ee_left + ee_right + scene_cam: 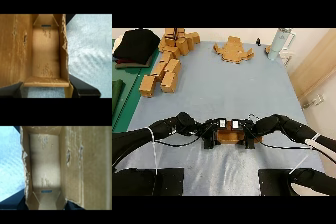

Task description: Fold the box.

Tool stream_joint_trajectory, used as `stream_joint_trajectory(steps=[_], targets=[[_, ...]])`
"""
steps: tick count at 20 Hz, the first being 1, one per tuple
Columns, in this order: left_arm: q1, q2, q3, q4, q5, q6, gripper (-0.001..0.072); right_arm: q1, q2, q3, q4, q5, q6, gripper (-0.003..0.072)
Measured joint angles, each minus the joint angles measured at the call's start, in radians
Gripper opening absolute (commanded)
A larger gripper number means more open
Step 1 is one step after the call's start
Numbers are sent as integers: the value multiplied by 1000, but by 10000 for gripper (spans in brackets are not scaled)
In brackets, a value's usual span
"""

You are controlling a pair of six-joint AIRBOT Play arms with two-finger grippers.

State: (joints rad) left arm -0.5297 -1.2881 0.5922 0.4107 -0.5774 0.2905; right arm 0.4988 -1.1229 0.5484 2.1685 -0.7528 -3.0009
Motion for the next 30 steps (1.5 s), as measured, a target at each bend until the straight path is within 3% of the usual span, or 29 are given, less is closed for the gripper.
stream_joint_trajectory(steps=[12,13,17,21,24,27,30], targets=[[0,0,0,1,0,0,450,0,0,0,3,-3,0,525],[0,0,0,1,0,0,449,0,0,0,4,-4,0,720],[0,0,0,1,1,1,450,-2,24,4,-6,-26,29,720],[0,0,0,1,1,0,449,-41,117,15,-118,-86,164,720],[0,0,0,2,1,1,449,-77,225,19,-189,-217,290,699],[0,0,0,1,1,0,449,-95,333,20,-172,-328,528,701],[0,0,0,1,1,0,449,-100,413,20,-56,-376,793,701]])
